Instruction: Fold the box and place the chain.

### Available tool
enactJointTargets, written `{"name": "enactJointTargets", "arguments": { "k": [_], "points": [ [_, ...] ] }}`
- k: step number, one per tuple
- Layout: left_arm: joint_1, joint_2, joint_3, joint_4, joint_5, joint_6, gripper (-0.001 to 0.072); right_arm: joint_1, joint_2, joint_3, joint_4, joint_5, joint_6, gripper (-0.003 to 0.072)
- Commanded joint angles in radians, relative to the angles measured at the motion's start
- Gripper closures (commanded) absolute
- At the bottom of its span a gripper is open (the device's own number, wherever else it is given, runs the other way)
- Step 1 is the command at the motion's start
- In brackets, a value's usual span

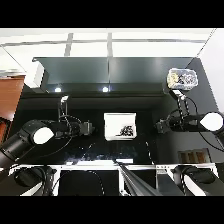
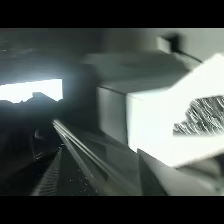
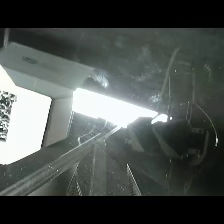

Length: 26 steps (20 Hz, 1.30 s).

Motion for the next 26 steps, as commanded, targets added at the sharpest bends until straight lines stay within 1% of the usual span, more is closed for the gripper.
{"name": "enactJointTargets", "arguments": {
  "k": [1,3,4,5,6,8,9,11,14,17,19,26],
  "points": [
    [0.061,-0.01,-0.044,-0.396,-0.047,1.03,-0.0008,0.0,0.0,-0.001,0.001,-0.03,0.0,0.0309],
    [0.045,-0.02,-0.044,-0.381,-0.047,1.368,-0.0008,0.0,0.0,-0.001,0.001,-0.036,0.0,0.0309],
    [0.052,-0.034,-0.038,-0.401,-0.06,1.519,-0.0008,0.0,0.0,-0.001,0.001,-0.037,0.001,0.0309],
    [0.072,-0.066,-0.036,-0.466,-0.064,1.591,-0.0008,0.001,-0.001,-0.001,0.003,-0.037,0.001,0.0309],
    [0.096,-0.108,-0.034,-0.518,-0.094,1.647,-0.0009,0.0,-0.001,-0.001,0.005,-0.039,0.0,0.0309],
    [0.152,-0.22,-0.013,-0.523,-0.22,1.852,-0.0009,0.001,-0.001,-0.001,0.014,-0.051,0.0,0.0309],
    [0.185,-0.275,0.001,-0.526,-0.247,1.921,-0.0009,0.0,-0.001,-0.001,0.021,-0.053,0.001,0.0309],
    [0.229,-0.363,0.03,-0.576,-0.232,1.926,-0.001,0.001,-0.001,-0.001,0.024,-0.05,0.001,0.0309],
    [0.242,-0.449,0.082,-0.576,-0.217,1.959,-0.001,0.001,-0.001,-0.001,0.027,-0.051,0.001,0.0309],
    [0.217,-0.482,0.105,-0.578,-0.18,2.032,-0.0009,0.001,-0.001,-0.001,0.027,-0.051,0.001,0.0309],
    [0.204,-0.499,0.114,-0.578,-0.179,2.041,-0.0009,0.001,-0.001,-0.001,0.027,-0.051,0.001,0.0309],
    [0.179,-0.499,0.114,-0.584,-0.183,2.045,-0.0008,0.001,-0.001,-0.001,0.027,-0.064,0.001,0.0309]
  ]
}}
